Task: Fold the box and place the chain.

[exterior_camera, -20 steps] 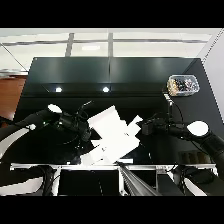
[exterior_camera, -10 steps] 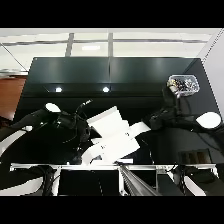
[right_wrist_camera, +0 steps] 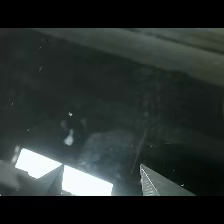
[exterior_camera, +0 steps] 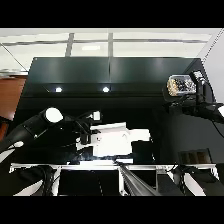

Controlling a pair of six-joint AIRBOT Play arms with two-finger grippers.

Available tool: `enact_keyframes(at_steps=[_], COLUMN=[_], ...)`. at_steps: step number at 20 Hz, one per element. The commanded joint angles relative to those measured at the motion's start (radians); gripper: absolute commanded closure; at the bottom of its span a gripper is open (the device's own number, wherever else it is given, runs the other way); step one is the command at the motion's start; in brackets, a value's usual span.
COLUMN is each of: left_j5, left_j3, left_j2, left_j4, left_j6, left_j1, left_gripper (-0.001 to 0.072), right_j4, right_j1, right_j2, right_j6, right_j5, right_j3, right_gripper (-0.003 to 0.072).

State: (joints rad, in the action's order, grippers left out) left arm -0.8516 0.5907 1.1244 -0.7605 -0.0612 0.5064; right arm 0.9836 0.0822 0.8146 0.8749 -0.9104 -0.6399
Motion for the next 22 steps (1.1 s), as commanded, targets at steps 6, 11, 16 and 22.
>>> enact_keyframes(at_steps=[6,11,16,22], left_j5=[0.194,0.183,0.175,0.175], left_j3=[-0.011,-0.016,-0.016,-0.015], left_j2=[0.005,0.039,0.083,0.092], left_j4=[-0.099,-0.094,-0.095,-0.095], left_j6=[0.006,-0.086,-0.129,-0.129], left_j1=[0.141,0.14,0.14,0.14], left_gripper=[0.0684,0.0681,0.0682,0.0681], right_j4=[0.016,0.016,0.016,0.015], right_j1=[-0.164,-0.275,-0.354,-0.454], right_j2=[0.0,0.0,0.0,0.001], right_j6=[-0.278,-0.401,-0.517,-0.578], right_j5=[-0.054,-0.061,-0.085,-0.091], right_j3=[0.085,0.145,0.189,0.206], right_gripper=[-0.0028,-0.0027,-0.0027,-0.0026])
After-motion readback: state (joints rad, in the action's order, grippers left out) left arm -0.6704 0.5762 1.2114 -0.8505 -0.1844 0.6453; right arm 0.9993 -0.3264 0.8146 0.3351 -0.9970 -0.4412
